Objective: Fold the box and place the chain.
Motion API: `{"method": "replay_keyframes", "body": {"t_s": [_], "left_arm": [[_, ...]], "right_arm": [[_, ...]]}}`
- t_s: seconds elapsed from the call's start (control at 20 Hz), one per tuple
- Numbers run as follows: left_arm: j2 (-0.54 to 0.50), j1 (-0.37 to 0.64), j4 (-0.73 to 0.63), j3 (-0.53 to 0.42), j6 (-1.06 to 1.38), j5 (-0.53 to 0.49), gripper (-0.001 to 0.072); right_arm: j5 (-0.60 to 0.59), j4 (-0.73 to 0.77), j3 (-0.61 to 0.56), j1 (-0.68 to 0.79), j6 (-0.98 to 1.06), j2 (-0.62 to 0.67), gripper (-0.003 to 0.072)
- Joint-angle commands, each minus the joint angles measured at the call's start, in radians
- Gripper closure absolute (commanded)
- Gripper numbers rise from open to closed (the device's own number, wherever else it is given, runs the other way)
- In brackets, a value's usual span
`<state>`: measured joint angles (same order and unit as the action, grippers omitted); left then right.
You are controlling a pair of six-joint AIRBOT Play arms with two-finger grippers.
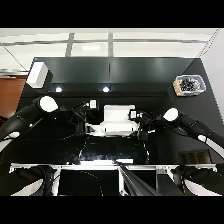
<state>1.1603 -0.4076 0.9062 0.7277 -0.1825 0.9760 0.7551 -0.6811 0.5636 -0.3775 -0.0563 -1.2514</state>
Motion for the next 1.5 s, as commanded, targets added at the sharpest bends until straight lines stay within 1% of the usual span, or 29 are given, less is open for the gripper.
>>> {"method": "replay_keyframes", "body": {"t_s": [0.0,0.15,0.3,0.35,0.4,0.45,0.5,0.55,0.6,0.65,0.75,0.8,0.85,1.0,1.1,1.15,1.2,1.25,1.45], "left_arm": [[0.049,-0.026,-0.004,-0.002,0.086,-0.011,0.0005],[0.100,-0.079,-0.007,-0.002,0.085,-0.013,0.0024],[0.122,-0.119,-0.007,-0.002,0.071,-0.066,0.0024],[0.128,-0.129,-0.007,-0.002,0.071,-0.090,0.0043],[0.131,-0.135,-0.008,-0.002,0.070,-0.120,0.0121],[0.131,-0.137,-0.008,-0.002,0.070,-0.143,0.0152],[0.131,-0.137,-0.011,-0.002,0.070,-0.161,0.0153],[0.131,-0.137,-0.011,-0.001,0.070,-0.166,0.0194],[0.130,-0.137,-0.011,0.001,0.070,-0.163,0.0315],[0.130,-0.137,-0.017,0.001,0.070,-0.154,0.0417],[0.130,-0.137,-0.042,0.001,0.070,-0.137,0.0496],[0.130,-0.136,-0.060,0.001,0.069,-0.127,0.0562],[0.130,-0.136,-0.076,0.001,0.069,-0.119,0.0586],[0.132,-0.137,-0.131,0.000,0.071,-0.117,0.0586],[0.153,-0.137,-0.219,0.000,0.071,-0.123,0.0585],[0.169,-0.137,-0.257,0.000,0.071,-0.125,0.0606],[0.180,-0.137,-0.264,0.000,0.072,-0.132,0.0665],[0.186,-0.137,-0.264,0.000,0.074,-0.135,0.0680],[0.187,-0.137,-0.268,0.000,0.076,-0.125,0.0679]], "right_arm": [[0.000,0.000,0.001,0.000,0.000,0.000,0.0672],[0.000,0.000,0.001,0.000,0.000,0.000,0.0672],[0.000,0.000,0.001,0.000,0.000,0.000,0.0672],[0.000,0.000,0.001,0.000,0.000,0.000,0.0672],[0.000,0.000,0.001,0.000,0.000,0.000,0.0672],[0.000,0.000,0.001,0.000,0.000,0.000,0.0672],[0.000,0.000,0.001,0.000,0.000,0.000,0.0672],[0.000,0.000,0.001,0.000,0.000,0.000,0.0672],[0.000,0.000,0.001,0.000,0.000,0.000,0.0672],[0.000,0.000,0.001,0.000,0.000,0.000,0.0672],[0.000,0.000,0.001,0.000,0.000,0.000,0.0672],[0.000,0.000,0.001,0.000,0.000,0.000,0.0672],[0.000,0.000,0.001,0.000,0.000,0.000,0.0672],[0.000,0.000,0.001,0.000,0.000,0.000,0.0672],[0.000,0.000,0.001,0.000,0.000,0.000,0.0672],[0.000,0.000,0.001,0.000,0.000,0.000,0.0672],[0.000,0.000,0.001,0.000,0.000,0.000,0.0672],[0.000,0.000,0.001,0.000,0.000,0.000,0.0672],[0.000,0.000,0.001,0.000,0.000,0.000,0.0672]]}}
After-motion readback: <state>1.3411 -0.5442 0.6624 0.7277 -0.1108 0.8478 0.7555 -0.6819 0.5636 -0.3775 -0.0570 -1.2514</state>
